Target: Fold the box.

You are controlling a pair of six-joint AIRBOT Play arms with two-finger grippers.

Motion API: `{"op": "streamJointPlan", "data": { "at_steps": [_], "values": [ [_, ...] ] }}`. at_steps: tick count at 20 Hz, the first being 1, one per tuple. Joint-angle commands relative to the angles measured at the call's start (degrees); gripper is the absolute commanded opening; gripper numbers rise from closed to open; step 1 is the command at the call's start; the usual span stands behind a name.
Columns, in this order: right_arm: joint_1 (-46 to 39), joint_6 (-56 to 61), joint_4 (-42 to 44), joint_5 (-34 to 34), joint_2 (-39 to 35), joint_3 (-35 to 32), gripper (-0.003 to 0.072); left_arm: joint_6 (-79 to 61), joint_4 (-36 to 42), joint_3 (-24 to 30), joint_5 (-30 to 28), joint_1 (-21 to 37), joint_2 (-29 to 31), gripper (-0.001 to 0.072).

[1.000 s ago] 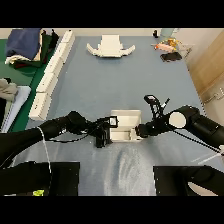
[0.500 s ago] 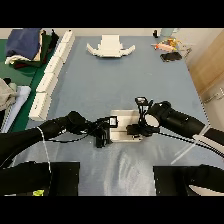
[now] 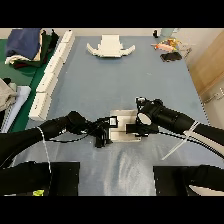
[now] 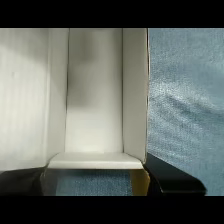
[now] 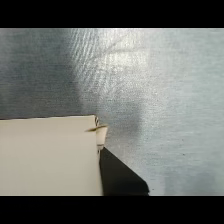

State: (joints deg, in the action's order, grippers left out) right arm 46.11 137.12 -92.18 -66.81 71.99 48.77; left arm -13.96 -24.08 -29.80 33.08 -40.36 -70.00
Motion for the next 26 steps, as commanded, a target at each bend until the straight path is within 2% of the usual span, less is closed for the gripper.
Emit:
{"op": "streamJointPlan", "data": {
  "at_steps": [1,2,3,4,6,12,16,21,22,23,24,26],
  "values": [
    [0.07,0.44,0.02,-0.22,0.2,0.15,0.0002,0.0,0.09,-0.02,0.07,0.02,0.0,0.0599],
    [0.07,-0.37,0.37,-0.26,0.17,0.22,0.0039,0.0,0.09,-0.02,0.07,0.02,0.0,0.0599],
    [0.09,-0.74,0.85,-0.24,0.07,0.26,0.0178,0.0,0.07,-0.02,0.07,0.02,0.0,0.0599],
    [0.09,-0.87,1.09,-0.26,-0.09,0.35,0.0271,0.0,0.09,-0.02,0.04,0.02,0.0,0.0599],
    [0.07,-1.38,1.11,-0.28,-0.63,0.57,0.0375,0.0,0.09,-0.02,0.07,0.02,0.0,0.0599],
    [0.04,-3.1,1.68,-1.68,-1.55,0.57,0.0384,0.0,0.09,0.0,0.07,0.02,0.0,0.0599],
    [-0.07,-4.31,3.17,-3.1,-5.79,1.79,0.0384,0.0,0.09,0.0,0.04,0.02,0.0,0.0599],
    [-1.25,-5.81,-1.9,-8.35,-14.88,5.25,0.0374,0.0,0.07,-0.02,0.07,0.02,0.0,0.0599],
    [-2.78,-7.21,-1.9,-8.39,-16.65,5.38,0.028,0.0,0.07,-0.02,0.04,0.02,0.0,0.0599],
    [-5.07,-9.4,-1.9,-8.7,-17.9,5.38,0.0127,0.0,0.07,-0.02,0.07,0.02,0.0,0.0599],
    [-8.17,-12.09,-1.42,-9.38,-18.43,5.38,0.0006,0.0,0.07,-0.02,0.07,0.02,0.0,0.0599],
    [-15.87,-19.06,2.16,-9.94,-17.73,5.35,0.0001,0.0,0.09,-0.02,0.04,0.02,0.0,0.0599]
  ]
}}
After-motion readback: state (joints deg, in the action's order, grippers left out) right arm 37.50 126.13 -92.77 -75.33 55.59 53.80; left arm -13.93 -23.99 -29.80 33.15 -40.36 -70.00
